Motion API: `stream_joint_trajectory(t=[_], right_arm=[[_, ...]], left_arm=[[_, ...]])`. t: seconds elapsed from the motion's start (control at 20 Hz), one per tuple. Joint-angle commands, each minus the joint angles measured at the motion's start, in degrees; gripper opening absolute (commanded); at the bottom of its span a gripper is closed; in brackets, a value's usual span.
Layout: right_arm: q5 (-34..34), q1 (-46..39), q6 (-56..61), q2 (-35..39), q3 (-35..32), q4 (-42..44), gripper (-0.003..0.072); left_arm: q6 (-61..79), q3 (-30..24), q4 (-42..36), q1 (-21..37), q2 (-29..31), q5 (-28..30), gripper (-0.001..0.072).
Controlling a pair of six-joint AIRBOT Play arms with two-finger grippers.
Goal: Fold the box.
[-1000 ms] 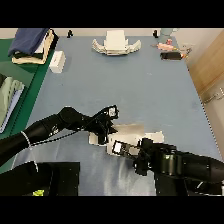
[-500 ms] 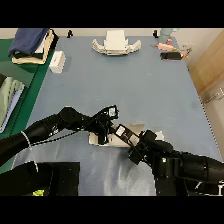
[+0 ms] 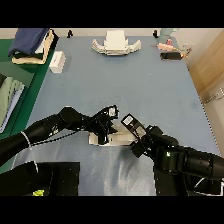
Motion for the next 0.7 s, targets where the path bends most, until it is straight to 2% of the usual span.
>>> stream_joint_trajectory(t=[0.0,0.15,0.35,0.45,0.6,0.65], right_arm=[[1.16,-1.36,-4.02,0.28,-0.11,-0.28,0.0720],[-1.42,-4.74,-12.85,2.29,-1.84,2.99,0.0720],[-11.13,-13.35,-36.06,7.04,-5.29,11.69,0.0720],[-14.64,-20.63,-53.53,8.00,-5.97,23.96,0.0720],[-13.88,-33.94,-86.07,8.00,-6.01,47.04,0.0720],[-13.51,-37.70,-95.08,7.98,-6.01,52.28,0.0720]], left_arm=[[0.00,-0.02,0.00,0.02,0.00,0.04,0.0015],[0.00,-0.02,0.00,0.02,0.00,0.02,0.0015],[0.00,-0.02,0.00,0.02,0.00,0.04,0.0015],[0.00,-0.02,0.00,0.02,0.00,0.02,0.0015],[0.00,-0.02,0.00,0.02,0.00,0.04,0.0015],[0.00,-0.02,0.00,0.02,0.00,0.04,0.0015]])
